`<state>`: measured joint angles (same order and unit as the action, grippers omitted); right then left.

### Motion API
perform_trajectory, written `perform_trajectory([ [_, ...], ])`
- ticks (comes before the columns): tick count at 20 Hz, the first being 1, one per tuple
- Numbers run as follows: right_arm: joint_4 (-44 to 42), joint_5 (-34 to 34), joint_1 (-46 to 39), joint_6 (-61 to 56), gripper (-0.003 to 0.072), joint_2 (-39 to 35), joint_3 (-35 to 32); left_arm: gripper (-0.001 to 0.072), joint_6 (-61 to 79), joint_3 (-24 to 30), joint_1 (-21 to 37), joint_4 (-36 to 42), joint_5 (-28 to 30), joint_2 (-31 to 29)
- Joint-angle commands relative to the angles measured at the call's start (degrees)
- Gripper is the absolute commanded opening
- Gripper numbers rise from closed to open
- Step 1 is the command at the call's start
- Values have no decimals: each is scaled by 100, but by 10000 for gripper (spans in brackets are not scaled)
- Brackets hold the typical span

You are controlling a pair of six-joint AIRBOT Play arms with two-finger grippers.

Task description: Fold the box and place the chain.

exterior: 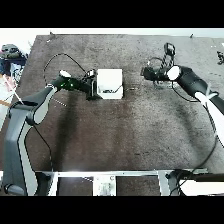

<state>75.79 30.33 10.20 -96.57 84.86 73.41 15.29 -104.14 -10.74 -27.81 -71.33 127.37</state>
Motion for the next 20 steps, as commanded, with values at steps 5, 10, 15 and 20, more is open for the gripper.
perform_trajectory([
  [5,9,-1069,1373,192,9,-1213,109,447,2,0,-4,-2,0,2],
  [10,9,-1370,2061,407,9,-1220,562,447,2,0,-2,-2,0,2],
  [15,2,-1425,2238,529,9,-1064,632,447,0,-2,-2,-2,0,2],
  [20,-85,-719,2225,529,10,-356,625,447,2,0,-4,-2,0,2],
])
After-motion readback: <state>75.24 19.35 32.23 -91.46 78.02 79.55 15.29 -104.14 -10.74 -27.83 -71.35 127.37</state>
